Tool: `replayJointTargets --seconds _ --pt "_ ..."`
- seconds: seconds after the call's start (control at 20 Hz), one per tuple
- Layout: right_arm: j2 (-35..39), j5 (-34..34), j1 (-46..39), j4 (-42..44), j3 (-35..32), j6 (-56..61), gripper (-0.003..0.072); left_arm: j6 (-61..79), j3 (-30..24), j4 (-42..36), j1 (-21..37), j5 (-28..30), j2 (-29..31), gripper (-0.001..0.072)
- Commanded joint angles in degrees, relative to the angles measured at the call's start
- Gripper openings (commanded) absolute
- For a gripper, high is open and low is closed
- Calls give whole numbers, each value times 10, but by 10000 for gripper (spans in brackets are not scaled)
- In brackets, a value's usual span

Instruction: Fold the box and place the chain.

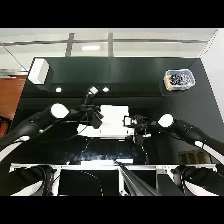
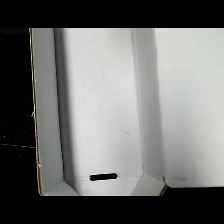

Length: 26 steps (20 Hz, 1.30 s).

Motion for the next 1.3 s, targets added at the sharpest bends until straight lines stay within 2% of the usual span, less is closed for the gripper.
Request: replayJointTargets --seconds 0.0,0.15,0.2,0.25,0.3,0.4,0.7,0.85,1.05,1.1,1.25 --pt "0 -1 0 0 0 1 236 0 6 76 53 -52 81 24" --pt "0 -1 0 0 0 1 236 91 -44 78 96 -125 132 26" --pt "0 0 0 0 0 1 236 159 -64 78 96 -161 132 78" --pt "0 1 0 1 0 1 236 223 -83 78 94 -176 130 340" --pt "0 3 0 1 0 1 236 278 -100 78 89 -165 127 699" --pt "0 8 0 2 0 1 236 306 -115 78 72 -130 110 707" --pt "0 8 0 3 0 1 236 347 -115 17 15 -73 43 689" --pt "0 8 0 3 0 1 236 364 -115 -16 10 -64 41 689" --pt "-1 8 0 4 0 1 236 365 -115 -15 10 -64 41 688" --pt "-1 8 0 4 0 1 236 365 -115 -15 10 -64 41 667" --pt "-1 8 0 4 0 1 236 365 -115 -17 7 -88 41 335"
